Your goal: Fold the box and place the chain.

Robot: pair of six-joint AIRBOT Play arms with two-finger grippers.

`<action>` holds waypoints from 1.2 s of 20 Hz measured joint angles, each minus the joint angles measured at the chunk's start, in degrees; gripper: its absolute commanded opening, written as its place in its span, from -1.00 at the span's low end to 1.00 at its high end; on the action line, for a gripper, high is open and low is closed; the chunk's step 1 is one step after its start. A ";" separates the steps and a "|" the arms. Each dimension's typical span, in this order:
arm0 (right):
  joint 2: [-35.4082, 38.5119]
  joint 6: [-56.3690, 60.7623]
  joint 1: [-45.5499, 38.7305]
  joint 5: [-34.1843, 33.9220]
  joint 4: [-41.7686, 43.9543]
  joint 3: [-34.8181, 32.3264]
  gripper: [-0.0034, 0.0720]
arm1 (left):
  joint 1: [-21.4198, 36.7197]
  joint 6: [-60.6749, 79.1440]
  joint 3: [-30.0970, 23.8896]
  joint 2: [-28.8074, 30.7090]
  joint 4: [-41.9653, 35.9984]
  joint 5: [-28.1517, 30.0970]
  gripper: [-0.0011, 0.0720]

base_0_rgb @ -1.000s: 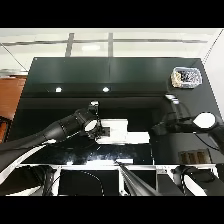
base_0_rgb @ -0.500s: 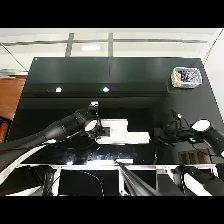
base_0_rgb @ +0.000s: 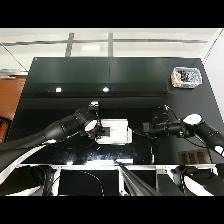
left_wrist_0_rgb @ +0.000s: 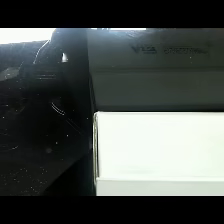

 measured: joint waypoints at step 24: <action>-4.44 51.28 32.39 -9.73 -40.22 16.98 -0.12 | 0.07 0.07 0.00 -0.02 0.07 0.81 -0.89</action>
